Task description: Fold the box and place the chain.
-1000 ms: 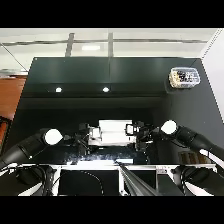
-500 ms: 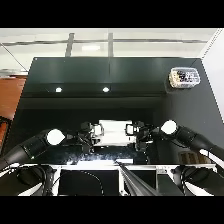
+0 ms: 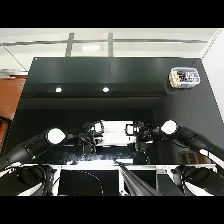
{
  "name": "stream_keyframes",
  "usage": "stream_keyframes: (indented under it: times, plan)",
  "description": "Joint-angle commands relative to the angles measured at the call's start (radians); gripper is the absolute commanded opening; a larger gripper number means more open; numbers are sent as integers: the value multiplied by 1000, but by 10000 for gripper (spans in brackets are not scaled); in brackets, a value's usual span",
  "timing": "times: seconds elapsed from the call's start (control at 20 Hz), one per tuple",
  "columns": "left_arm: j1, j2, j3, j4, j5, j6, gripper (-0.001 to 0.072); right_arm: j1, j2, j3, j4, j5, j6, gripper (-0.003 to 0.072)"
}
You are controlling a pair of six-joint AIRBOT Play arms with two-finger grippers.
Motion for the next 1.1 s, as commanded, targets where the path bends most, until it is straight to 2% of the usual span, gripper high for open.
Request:
stream_keyframes:
  times: [0.0,0.15,0.7,0.85,0.9,0.95,1.05]
  plan:
    - [-12,-32,0,-10,9,2,222,1,-1,0,1,0,1,469]
    - [-12,-41,0,-18,39,1,221,1,-1,0,2,0,1,469]
    - [-23,-42,0,-40,47,5,229,1,-1,0,1,0,1,469]
    - [-51,-49,0,-40,90,8,233,1,-1,0,1,0,1,469]
    - [-55,-50,0,-40,98,8,312,1,-1,0,1,0,1,469]
    - [-54,-50,0,-41,101,8,425,1,-1,0,2,0,1,469]
    - [-54,-50,0,-40,97,8,422,1,-1,0,1,0,1,469]
